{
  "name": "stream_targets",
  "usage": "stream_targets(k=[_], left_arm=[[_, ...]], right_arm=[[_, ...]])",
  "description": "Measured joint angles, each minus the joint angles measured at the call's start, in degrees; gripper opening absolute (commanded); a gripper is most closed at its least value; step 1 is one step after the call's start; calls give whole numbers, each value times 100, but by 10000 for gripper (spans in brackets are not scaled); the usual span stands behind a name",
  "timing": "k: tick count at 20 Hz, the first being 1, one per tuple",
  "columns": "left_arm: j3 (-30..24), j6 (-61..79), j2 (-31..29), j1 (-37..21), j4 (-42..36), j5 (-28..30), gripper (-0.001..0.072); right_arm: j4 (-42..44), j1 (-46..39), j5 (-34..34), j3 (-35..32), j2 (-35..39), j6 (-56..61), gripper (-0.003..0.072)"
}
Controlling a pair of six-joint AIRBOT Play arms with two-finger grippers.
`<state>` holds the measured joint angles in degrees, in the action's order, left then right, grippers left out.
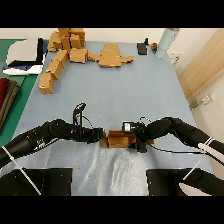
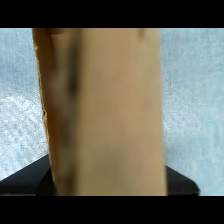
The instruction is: Fold the box.
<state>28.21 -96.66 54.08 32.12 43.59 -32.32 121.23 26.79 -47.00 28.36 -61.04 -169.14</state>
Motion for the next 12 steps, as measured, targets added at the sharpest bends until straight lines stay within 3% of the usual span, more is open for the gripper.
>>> stream_targets(k=[4,5,6,7,12], left_arm=[[24,24,4,7,-83,-33,17],[26,48,13,7,-109,-57,91],[31,74,26,7,-144,-61,355],[33,111,48,7,-188,-68,442],[31,282,120,7,-402,-109,441]], right_arm=[[0,0,0,0,0,0,438],[0,0,0,0,0,0,438],[0,0,0,0,0,0,438],[0,0,0,0,0,0,438],[0,0,0,0,0,0,438]])
